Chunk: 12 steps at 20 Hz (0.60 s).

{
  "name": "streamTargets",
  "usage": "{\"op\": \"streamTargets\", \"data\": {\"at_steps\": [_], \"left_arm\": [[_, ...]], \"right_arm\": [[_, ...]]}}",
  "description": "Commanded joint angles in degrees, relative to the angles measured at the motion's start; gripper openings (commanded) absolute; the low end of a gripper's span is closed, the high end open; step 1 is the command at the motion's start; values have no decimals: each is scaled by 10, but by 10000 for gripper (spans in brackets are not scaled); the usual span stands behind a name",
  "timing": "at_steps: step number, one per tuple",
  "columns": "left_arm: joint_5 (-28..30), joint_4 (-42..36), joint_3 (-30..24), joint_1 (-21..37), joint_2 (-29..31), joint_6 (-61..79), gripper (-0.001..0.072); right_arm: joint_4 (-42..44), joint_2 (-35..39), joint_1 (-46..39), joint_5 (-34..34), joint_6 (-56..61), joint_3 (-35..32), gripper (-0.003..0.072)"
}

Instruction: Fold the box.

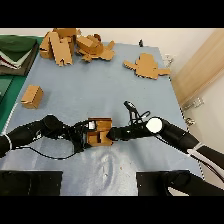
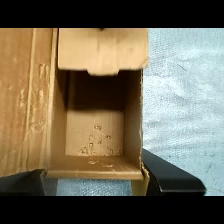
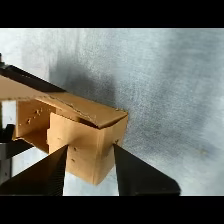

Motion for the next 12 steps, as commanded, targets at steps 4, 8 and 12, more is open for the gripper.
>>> {"op": "streamTargets", "data": {"at_steps": [4, 8, 12], "left_arm": [[0, 0, 0, 0, 0, 0, 419], [0, 0, 0, 0, 0, 0, 419], [0, 0, 0, 0, 0, 0, 419]], "right_arm": [[-307, -54, 90, 118, 289, 111, 437], [-320, -57, 109, 131, 364, 119, 437], [-320, -80, 131, 128, 382, 124, 437]]}}
